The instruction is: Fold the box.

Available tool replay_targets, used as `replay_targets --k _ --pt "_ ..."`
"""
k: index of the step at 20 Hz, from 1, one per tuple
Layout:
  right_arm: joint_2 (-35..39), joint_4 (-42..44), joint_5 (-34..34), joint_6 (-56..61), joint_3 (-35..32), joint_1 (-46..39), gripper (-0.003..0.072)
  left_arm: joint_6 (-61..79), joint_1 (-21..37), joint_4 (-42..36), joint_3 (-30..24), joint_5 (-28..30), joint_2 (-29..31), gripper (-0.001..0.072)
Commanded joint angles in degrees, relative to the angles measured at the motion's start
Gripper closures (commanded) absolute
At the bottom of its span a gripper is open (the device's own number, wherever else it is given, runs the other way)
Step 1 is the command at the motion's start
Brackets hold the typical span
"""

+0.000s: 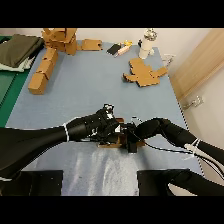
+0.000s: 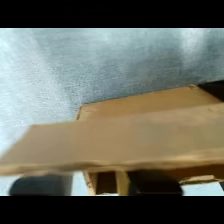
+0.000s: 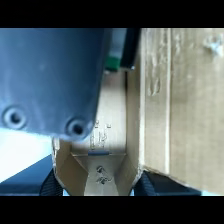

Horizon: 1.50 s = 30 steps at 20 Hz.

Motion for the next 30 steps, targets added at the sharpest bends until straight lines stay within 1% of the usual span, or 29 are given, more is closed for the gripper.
replay_targets --k 1,6,16,18,20,21,22,29,30 --pt "-0.04 0.00 -0.04 0.09 -0.02 0.02 0.0177 -1.38 0.61 0.52 -0.02 -0.26 0.33 0.0281" --pt "-0.04 -0.02 -0.04 0.09 -0.02 0.02 0.0177 -4.74 1.46 1.20 -0.09 -0.20 0.28 0.0285" --pt "-0.04 0.00 -0.04 0.09 -0.02 0.02 0.0177 -7.32 1.07 0.85 -0.76 1.18 -1.14 0.0288" --pt "-0.04 -0.02 -0.04 0.09 -0.02 0.02 0.0177 -7.37 1.07 0.74 -1.44 2.34 -1.18 0.0364" --pt "-0.04 -0.02 -0.04 0.09 -0.02 0.02 0.0177 -7.76 1.05 0.52 -1.51 2.82 -1.46 0.0368" --pt "-0.04 -0.02 -0.04 0.09 -0.02 0.02 0.0177 -7.74 1.05 0.52 -1.51 2.80 -1.46 0.0573" --pt "-0.04 0.00 -0.04 0.09 -0.02 0.02 0.0177 -7.74 1.07 0.52 -1.51 3.17 -1.46 0.0698" --pt "-0.04 0.00 -0.04 0.09 -0.02 0.02 0.0177 -7.67 1.05 0.15 -1.51 3.93 -1.46 0.0696" --pt "-0.04 0.00 -0.04 0.09 -0.02 0.02 0.0177 -7.13 1.05 0.09 -1.51 3.96 -1.40 0.0562"
